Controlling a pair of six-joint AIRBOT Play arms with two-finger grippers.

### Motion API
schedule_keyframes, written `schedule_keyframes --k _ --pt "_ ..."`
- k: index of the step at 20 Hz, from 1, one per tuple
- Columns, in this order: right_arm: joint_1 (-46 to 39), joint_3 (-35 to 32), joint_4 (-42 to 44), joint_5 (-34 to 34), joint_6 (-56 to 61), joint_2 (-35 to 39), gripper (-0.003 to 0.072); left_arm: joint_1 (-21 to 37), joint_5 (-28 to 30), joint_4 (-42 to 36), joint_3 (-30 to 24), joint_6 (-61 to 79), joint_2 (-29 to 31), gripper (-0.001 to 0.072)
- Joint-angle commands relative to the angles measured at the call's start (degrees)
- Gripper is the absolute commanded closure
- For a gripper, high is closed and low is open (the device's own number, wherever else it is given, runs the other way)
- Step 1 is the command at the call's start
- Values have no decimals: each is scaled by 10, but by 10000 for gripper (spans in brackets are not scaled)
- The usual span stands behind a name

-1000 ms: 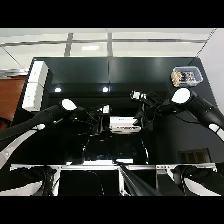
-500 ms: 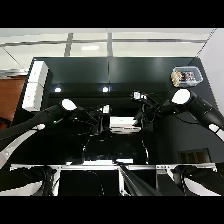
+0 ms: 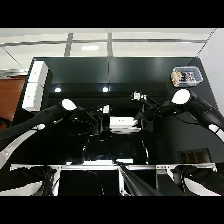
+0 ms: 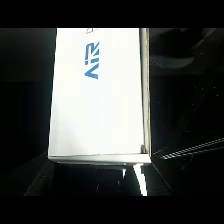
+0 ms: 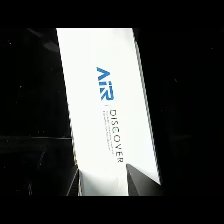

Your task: Fold the box and place the chain.

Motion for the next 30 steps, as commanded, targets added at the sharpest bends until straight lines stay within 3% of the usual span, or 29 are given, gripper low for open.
schedule_keyframes --k 1,2,3,19,21,22,23,24,27,30 --pt "0 0 -1 1 0 0 373 0 0 0 0 0 0 317" --pt "0 0 -1 0 0 0 371 0 0 0 0 0 0 317" --pt "0 0 -1 0 0 0 293 0 0 0 0 0 0 317" --pt "0 13 -3 38 70 33 305 0 0 0 0 -2 0 317" --pt "-5 14 16 39 130 49 306 0 0 0 0 -2 0 317" --pt "-18 14 36 47 186 59 384 0 0 0 0 -2 0 316" --pt "-38 14 42 67 236 63 566 0 0 0 0 -2 0 317" --pt "-65 13 40 87 272 63 682 0 0 0 0 -2 0 317" --pt "-125 -47 159 82 351 63 682 0 0 0 0 -3 0 317" --pt "-110 -115 234 12 362 61 681 0 0 0 0 -2 0 317"
